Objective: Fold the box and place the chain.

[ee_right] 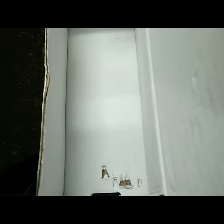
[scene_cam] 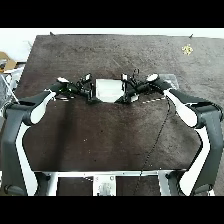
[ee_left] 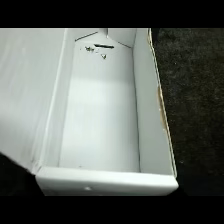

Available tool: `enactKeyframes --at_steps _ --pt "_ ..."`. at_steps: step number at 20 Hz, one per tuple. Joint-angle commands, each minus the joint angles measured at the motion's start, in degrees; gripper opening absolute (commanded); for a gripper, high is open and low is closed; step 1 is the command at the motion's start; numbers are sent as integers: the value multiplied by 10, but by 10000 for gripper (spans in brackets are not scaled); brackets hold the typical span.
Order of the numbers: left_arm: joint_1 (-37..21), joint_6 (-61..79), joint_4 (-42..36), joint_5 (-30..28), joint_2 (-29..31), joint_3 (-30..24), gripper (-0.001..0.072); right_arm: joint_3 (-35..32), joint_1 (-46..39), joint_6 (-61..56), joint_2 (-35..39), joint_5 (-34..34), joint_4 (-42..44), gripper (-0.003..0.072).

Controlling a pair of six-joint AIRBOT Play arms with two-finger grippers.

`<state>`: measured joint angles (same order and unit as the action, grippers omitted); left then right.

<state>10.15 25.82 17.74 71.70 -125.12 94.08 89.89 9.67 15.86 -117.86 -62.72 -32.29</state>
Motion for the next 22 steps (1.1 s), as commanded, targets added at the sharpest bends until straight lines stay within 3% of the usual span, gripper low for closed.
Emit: enactKeyframes --at_steps 1,6,7,8,22 --pt "0 0 0 -4 -1 1 706 0 0 0 0 0 0 445" --pt "1 2 -2 -4 -1 1 692 0 0 0 0 0 0 445" --pt "1 2 -1 -4 -1 1 499 0 0 0 0 0 0 445" --pt "1 2 0 -5 -1 1 417 0 0 0 0 0 0 445" --pt "1 -3 0 -22 -1 1 413 0 0 0 0 0 0 445"
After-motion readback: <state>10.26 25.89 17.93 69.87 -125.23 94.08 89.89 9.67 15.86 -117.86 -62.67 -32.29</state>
